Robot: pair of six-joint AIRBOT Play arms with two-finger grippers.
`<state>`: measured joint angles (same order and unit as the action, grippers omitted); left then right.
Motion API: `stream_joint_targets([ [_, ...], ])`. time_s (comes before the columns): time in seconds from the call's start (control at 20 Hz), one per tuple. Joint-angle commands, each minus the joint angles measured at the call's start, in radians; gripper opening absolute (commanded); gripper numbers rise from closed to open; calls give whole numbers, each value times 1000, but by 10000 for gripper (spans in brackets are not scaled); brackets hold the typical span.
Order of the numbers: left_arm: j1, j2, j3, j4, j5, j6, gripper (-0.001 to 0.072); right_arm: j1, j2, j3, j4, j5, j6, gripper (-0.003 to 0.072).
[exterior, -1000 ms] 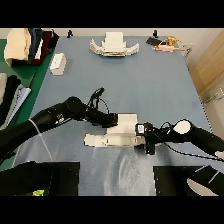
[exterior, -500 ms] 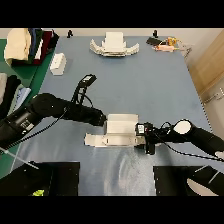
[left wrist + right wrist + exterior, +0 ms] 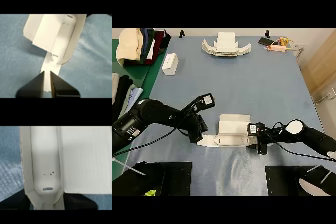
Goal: Fold the box.
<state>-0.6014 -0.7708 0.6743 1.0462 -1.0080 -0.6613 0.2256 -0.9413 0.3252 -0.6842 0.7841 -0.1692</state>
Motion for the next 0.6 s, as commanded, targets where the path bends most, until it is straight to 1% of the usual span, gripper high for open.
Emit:
stream_joint_targets([
  [0.0,76,3,-93,-53,56,255,691,0,0,0,0,0,0,494],
  [0.1,90,3,-150,-126,77,393,691,0,1,0,0,0,0,495],
  [0.2,76,-13,-200,-222,111,528,690,0,0,0,0,0,0,495],
  [0.3,53,-51,-235,-309,134,683,690,0,1,0,0,0,0,494],
  [0.4,32,-102,-241,-375,149,772,689,0,0,0,0,0,0,495],
  [0.55,11,-156,-241,-431,223,779,689,0,0,0,0,0,0,495],
])
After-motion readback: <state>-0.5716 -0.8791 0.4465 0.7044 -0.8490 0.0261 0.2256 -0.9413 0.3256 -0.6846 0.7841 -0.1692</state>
